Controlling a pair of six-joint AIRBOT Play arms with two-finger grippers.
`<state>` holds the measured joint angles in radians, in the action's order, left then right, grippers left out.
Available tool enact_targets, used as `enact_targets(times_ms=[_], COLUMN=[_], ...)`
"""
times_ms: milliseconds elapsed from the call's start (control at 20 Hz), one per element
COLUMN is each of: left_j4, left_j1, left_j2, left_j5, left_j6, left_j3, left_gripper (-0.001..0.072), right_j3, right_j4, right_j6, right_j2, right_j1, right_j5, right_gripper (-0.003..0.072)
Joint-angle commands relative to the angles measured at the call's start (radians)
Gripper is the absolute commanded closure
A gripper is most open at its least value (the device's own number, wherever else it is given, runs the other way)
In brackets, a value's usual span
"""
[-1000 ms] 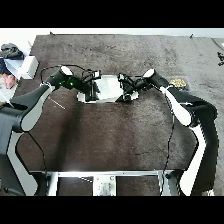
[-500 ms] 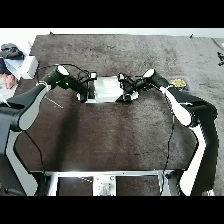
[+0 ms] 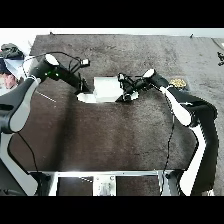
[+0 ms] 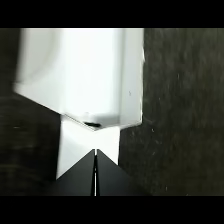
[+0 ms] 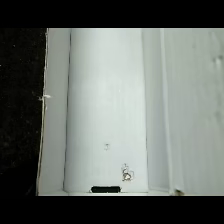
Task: Fold the box and place the chain.
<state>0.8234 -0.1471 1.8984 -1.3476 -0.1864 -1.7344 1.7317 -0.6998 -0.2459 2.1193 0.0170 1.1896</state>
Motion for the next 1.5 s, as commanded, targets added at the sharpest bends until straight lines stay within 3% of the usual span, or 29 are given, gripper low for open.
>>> enact_targets(times_ms=[0, 100, 250, 750, 1000, 1150, 1450], left_j4=[0.016, 0.002, -0.095, -0.099, -0.11, -0.227, -0.262], left_j1=[0.041, 0.093, 0.162, 0.297, 0.247, 0.211, 0.125], left_j2=[-0.083, -0.1, -0.102, -0.102, -0.101, -0.101, -0.042], left_j5=[0.024, 0.012, 0.037, 0.111, 0.22, 0.29, 0.378], left_j6=[-0.203, -0.301, -0.36, -0.493, -0.572, -0.579, -0.662], left_j3=[-0.008, 0.003, 0.093, 0.314, 0.38, 0.443, 0.452], left_gripper=[0.0705, 0.0706, 0.0706, 0.0704, 0.0701, 0.0701, 0.0701], right_j3=[0.0, 0.0, 0.0, 0.0, 0.0, 0.0, 0.0], right_j4=[0.0, 0.0, 0.0, 0.0, 0.0, 0.0, 0.0], right_j6=[0.0, 0.0, 0.0, 0.0, 0.0, 0.0, 0.0], right_j2=[0.0, 0.0, 0.0, 0.0, 0.0, 0.0, 0.0], right_j1=[0.0, 0.0, 0.0, 0.0, 0.0, 0.0, 0.0], right_j5=[0.0, 0.0, 0.0, 0.0, 0.0, 0.0, 0.0], right_gripper=[0.0308, 0.0308, 0.0308, 0.0308, 0.0308, 0.0308, 0.0308])
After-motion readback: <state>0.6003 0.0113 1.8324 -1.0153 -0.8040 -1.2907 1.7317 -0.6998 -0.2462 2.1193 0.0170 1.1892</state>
